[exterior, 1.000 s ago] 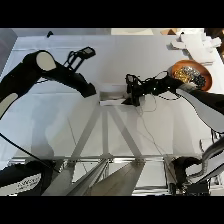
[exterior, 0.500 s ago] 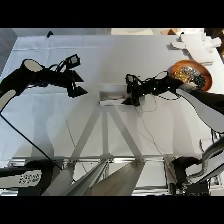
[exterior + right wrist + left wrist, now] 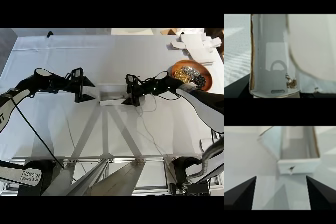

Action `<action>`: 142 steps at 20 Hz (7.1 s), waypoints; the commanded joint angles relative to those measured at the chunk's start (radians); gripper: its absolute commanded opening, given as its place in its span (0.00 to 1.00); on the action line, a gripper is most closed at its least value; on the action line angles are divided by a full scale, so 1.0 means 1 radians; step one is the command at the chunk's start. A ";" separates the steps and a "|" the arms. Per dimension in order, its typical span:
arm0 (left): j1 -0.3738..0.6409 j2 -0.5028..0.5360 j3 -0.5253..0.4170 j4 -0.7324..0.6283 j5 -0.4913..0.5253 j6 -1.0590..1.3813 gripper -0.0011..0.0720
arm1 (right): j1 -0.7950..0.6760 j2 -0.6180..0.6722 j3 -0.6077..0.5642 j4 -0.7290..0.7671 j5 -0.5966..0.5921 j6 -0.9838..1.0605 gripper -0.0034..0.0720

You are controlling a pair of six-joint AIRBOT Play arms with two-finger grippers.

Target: Fold the box and place the chain.

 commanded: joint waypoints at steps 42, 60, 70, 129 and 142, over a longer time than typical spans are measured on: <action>-0.080 -0.084 0.000 -0.005 0.029 -0.197 0.99 | 0.001 0.000 0.001 0.000 0.000 0.000 0.65; -0.166 -0.077 0.000 0.092 0.159 -0.272 0.17 | 0.001 0.000 0.001 0.000 0.000 0.000 0.65; -0.166 -0.077 0.000 0.092 0.159 -0.272 0.17 | 0.001 0.000 0.001 0.000 0.000 0.000 0.65; -0.166 -0.077 0.000 0.092 0.159 -0.273 0.17 | 0.038 0.079 0.001 0.154 -0.270 0.483 0.06; -0.166 -0.077 0.000 0.092 0.159 -0.273 0.17 | -0.088 0.357 -0.003 -0.364 0.146 0.328 0.19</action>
